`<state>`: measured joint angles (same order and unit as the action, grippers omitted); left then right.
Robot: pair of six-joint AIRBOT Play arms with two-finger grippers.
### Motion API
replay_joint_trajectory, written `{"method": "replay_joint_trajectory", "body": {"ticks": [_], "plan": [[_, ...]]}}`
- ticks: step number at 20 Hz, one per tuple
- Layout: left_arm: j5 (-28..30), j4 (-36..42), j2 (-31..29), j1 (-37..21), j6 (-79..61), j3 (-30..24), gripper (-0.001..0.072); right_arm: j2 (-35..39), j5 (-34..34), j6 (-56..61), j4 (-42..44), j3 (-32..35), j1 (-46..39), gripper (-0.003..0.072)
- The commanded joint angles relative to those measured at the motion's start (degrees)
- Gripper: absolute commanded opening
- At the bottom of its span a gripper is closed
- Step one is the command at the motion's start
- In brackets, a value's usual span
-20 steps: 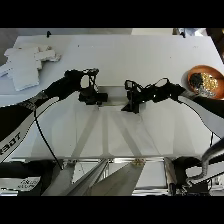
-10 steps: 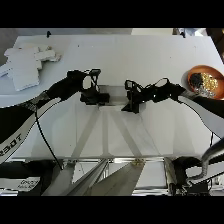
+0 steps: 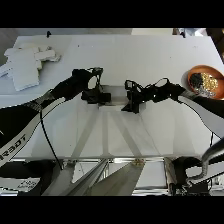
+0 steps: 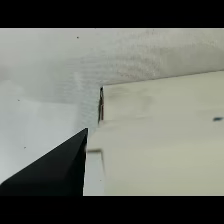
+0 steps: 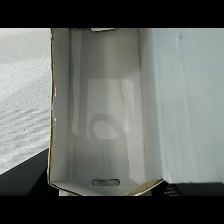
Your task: Fold the box and place the chain.
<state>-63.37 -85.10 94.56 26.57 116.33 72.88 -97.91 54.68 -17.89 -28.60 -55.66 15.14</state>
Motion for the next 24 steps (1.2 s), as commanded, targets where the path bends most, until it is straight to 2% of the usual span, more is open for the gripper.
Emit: {"method": "replay_joint_trajectory", "body": {"ticks": [1,2,4,6,8,13,17,18,20,21,24], "plan": [[-1.2,-0.7,1.4,1.2,1.2,0.5,0.0323,0.0,0.0,0.0,0.0,0.0,0.0,0.0435],[-1.6,-0.8,1.7,1.4,2.1,0.5,0.026,0.0,0.0,0.0,0.0,0.0,0.0,0.0435],[-1.2,-0.7,1.7,1.4,5.7,0.5,0.0252,0.0,0.0,0.0,0.0,0.0,0.0,0.0435],[-0.7,-0.9,1.7,1.4,6.0,0.5,0.0103,0.0,0.0,0.0,0.0,0.0,0.0,0.0435],[-0.7,-0.9,1.7,1.4,5.8,0.5,0.0009,0.0,0.0,0.0,0.0,0.0,0.0,0.0435],[-0.5,-0.6,1.7,1.4,5.8,0.5,0.0009,0.0,0.0,0.0,0.0,0.0,0.0,0.0435],[-0.4,4.0,-0.3,-0.6,5.2,0.5,0.0118,0.0,0.0,0.0,0.0,0.0,0.0,0.0435],[-0.4,5.6,-1.2,-1.5,3.8,0.5,0.0201,0.0,0.0,0.0,0.0,0.0,0.0,0.0435],[-1.3,8.6,-3.0,-3.7,-0.9,0.4,0.0587,0.0,0.0,0.0,0.0,0.0,0.0,0.0435],[-2.2,9.6,-3.9,-5.0,-2.3,0.4,0.0691,0.0,0.0,0.0,0.0,0.0,0.0,0.0435],[-4.2,11.1,-6.4,-9.7,-6.9,0.4,0.0692,0.0,0.0,0.0,0.0,0.0,0.0,0.0435]]}}
